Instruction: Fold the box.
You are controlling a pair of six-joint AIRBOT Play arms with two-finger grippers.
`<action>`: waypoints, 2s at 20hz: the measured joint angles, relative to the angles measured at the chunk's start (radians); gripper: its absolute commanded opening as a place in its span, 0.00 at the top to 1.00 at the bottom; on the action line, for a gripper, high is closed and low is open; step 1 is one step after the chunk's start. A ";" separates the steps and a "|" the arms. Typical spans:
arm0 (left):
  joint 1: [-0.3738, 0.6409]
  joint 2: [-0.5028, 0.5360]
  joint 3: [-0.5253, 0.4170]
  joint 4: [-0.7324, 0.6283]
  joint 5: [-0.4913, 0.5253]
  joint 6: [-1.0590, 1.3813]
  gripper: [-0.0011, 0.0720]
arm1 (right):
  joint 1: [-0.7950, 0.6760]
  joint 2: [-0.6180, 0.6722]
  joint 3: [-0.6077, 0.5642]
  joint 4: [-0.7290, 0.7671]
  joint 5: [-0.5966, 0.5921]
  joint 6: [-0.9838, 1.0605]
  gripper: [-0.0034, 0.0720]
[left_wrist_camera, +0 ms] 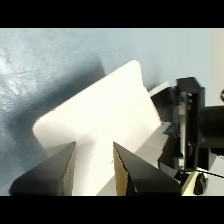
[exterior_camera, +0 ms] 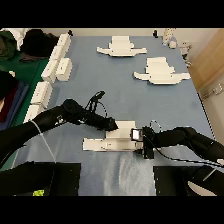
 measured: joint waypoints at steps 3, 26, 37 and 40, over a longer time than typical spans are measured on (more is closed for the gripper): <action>0.004 -0.040 0.001 -0.004 0.001 -0.002 0.50 | 0.000 0.000 0.000 0.000 0.000 0.000 0.28; 0.094 0.467 -0.047 0.407 -0.315 0.658 0.01 | 0.000 0.000 0.000 -0.001 0.000 -0.001 0.28; -0.027 0.327 -0.231 0.305 -0.080 1.039 0.17 | 0.000 0.000 0.000 -0.001 -0.001 -0.001 0.28; -0.054 0.288 -0.235 0.269 -0.022 1.063 0.45 | 0.000 0.000 0.000 -0.001 -0.001 -0.001 0.28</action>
